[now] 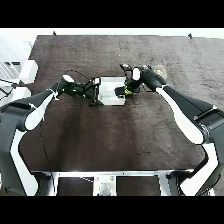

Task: Fold the box and place the chain.

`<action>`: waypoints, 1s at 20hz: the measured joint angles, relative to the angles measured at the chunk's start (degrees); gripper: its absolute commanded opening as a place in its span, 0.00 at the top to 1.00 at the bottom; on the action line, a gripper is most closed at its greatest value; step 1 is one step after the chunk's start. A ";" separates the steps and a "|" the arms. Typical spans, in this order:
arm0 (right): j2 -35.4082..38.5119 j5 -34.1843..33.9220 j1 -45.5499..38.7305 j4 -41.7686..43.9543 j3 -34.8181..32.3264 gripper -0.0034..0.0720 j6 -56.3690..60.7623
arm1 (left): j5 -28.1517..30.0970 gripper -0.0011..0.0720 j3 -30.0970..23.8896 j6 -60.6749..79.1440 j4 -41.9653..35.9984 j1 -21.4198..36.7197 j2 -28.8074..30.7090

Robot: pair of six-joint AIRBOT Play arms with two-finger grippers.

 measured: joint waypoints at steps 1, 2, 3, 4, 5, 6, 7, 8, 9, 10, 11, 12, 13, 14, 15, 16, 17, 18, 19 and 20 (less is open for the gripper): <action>-0.90 1.44 0.22 -1.18 1.31 0.29 0.98 | 0.00 0.75 0.00 0.00 0.00 0.00 0.00; -1.70 2.89 0.31 -2.27 2.43 0.29 2.03 | 0.00 0.75 0.00 0.02 0.00 0.00 0.00; -2.27 3.98 0.33 -3.02 3.23 0.29 2.97 | 0.00 0.75 0.00 0.00 0.00 0.00 0.00; -2.69 4.85 0.39 -3.67 3.82 0.30 3.67 | 0.00 0.75 0.00 0.02 0.00 -0.02 0.00; -3.04 5.51 0.55 -4.17 4.31 0.37 4.35 | 0.00 0.75 0.00 0.02 0.00 -0.02 0.00; -3.26 5.95 0.72 -4.50 4.68 0.39 4.98 | 0.00 0.75 0.00 0.02 0.00 -0.02 0.00; -3.43 6.27 0.76 -4.90 4.87 0.39 5.81 | 0.00 0.75 0.00 0.02 0.00 -0.02 0.00; -3.58 6.75 0.76 -5.33 5.07 0.39 6.58 | 0.00 0.75 0.00 0.02 0.00 -0.02 0.00; -3.67 7.02 0.83 -5.60 5.20 0.41 7.37 | 0.02 0.75 0.00 0.02 0.00 -0.02 0.00; -3.69 7.10 0.98 -5.84 5.29 0.41 7.82 | 0.02 0.75 0.00 0.02 0.00 -0.02 0.00; -3.76 7.17 1.14 -6.01 5.38 0.42 8.37 | 0.02 0.75 0.00 0.02 0.00 -0.02 0.00; -3.80 7.26 1.31 -6.16 5.46 0.47 9.01 | 0.00 0.75 0.00 0.02 0.00 -0.02 0.00; -3.82 7.37 1.51 -6.21 5.55 0.48 9.62 | 0.02 0.75 0.00 0.02 0.00 -0.02 0.00; -3.82 7.45 1.70 -6.29 5.64 0.48 10.38 | 0.00 0.75 0.00 0.02 0.00 -0.02 0.00; -3.82 7.48 1.88 -6.36 5.70 0.55 10.99 | 0.00 0.75 0.00 0.02 0.00 -0.02 0.00; -3.82 7.54 2.05 -6.43 5.79 0.58 11.69 | 0.00 0.75 0.00 0.02 0.00 -0.02 0.00; -3.82 7.54 2.29 -6.43 5.84 0.58 12.11 | 0.00 0.75 0.00 0.02 0.00 -0.02 0.00; -3.82 7.78 2.49 -6.47 5.90 0.64 12.48 | 0.00 0.75 0.00 0.02 0.00 -0.02 0.00; -3.82 7.87 2.64 -6.47 5.92 0.68 12.90 | 0.00 0.75 0.00 0.02 0.00 -0.02 0.00; -3.82 7.87 2.84 -6.47 5.95 0.72 13.35 | -0.02 0.75 0.00 0.02 0.00 -0.02 0.00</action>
